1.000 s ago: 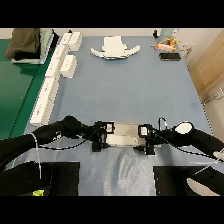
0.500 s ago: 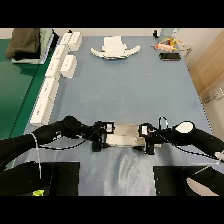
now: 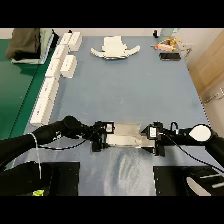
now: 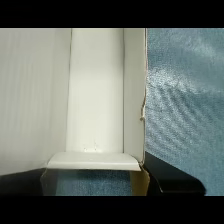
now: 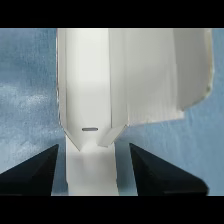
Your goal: Fold the box.
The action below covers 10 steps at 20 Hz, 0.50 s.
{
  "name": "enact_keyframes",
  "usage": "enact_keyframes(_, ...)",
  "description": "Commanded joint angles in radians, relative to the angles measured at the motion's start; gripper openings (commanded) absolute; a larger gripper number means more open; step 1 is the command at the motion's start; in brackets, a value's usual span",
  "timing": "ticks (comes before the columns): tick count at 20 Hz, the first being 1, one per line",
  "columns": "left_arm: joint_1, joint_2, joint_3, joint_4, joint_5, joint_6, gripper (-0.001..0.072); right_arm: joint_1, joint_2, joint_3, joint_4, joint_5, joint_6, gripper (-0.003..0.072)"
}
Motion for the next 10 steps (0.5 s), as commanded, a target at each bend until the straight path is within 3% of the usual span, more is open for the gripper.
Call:
enact_keyframes(1,-0.001,0.0,0.0,0.0,0.0,0.0,0.0594,-0.006,0.173,0.001,-0.154,0.024,0.306,0.0718)
enact_keyframes(4,-0.001,0.0,0.0,0.0,0.0,0.0,0.0594,-0.005,0.284,0.001,0.066,0.023,0.486,0.0713)
enact_keyframes(6,-0.001,0.0,0.0,0.0,0.0,0.0,0.0594,-0.005,0.303,0.001,0.201,0.018,0.813,0.0713)
enact_keyframes(8,-0.001,0.0,0.0,0.0,0.0,0.0,0.0594,-0.004,0.29,0.0,0.23,0.018,1.13,0.0713)
enact_keyframes(10,-0.001,0.0,0.0,0.0,0.0,0.0,0.0594,-0.004,0.272,0.0,0.24,0.016,1.292,0.0713)
